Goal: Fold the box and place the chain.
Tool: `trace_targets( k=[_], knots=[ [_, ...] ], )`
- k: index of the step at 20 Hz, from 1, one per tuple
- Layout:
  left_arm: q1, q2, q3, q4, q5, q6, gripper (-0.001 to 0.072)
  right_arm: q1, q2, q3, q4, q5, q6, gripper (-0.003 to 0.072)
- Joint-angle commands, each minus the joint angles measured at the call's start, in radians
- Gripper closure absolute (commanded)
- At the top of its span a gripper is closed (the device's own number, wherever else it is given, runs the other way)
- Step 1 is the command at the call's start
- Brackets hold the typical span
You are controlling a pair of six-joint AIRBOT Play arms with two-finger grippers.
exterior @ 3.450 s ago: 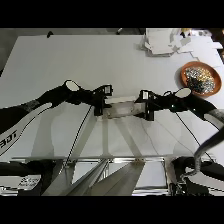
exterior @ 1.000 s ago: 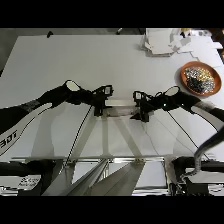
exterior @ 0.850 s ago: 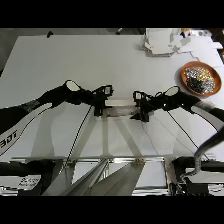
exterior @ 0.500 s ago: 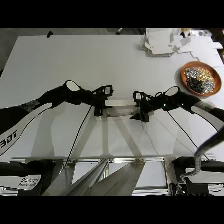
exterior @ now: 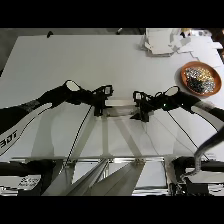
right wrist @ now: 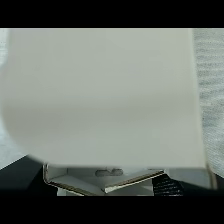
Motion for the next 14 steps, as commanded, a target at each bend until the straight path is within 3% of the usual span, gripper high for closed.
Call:
trace_targets(
  k=[1, 7, 8, 9, 10, 11, 14],
  knots=[
    [0.0, 0.0, 0.0, 0.0, 0.0, 0.0, 0.07, 0.001, 0.0, -0.001, 0.0, 0.002, 0.0, 0.0297],
    [0.0, 0.002, 0.0, -0.01, -0.002, 0.002, 0.0687, 0.001, 0.0, -0.001, 0.0, 0.002, 0.0, 0.0297],
    [0.003, 0.003, 0.0, -0.006, -0.007, 0.0, 0.0569, 0.001, 0.0, -0.001, 0.0, 0.002, 0.0, 0.0297],
    [0.003, 0.007, 0.0, 0.006, -0.006, 0.0, 0.038, 0.001, 0.0, -0.001, 0.0, 0.002, 0.0, 0.0297],
    [0.003, 0.016, 0.0, 0.022, -0.006, 0.0, 0.024, 0.001, 0.0, -0.001, 0.0, 0.002, 0.0, 0.0297],
    [0.003, 0.032, 0.0, 0.042, -0.006, -0.008, 0.0176, 0.001, 0.0, -0.001, 0.0, 0.002, 0.0, 0.0297],
    [0.003, 0.111, 0.0, 0.169, -0.006, -0.107, 0.0175, 0.001, 0.0, -0.001, 0.0, 0.002, 0.0, 0.0297]
  ],
)
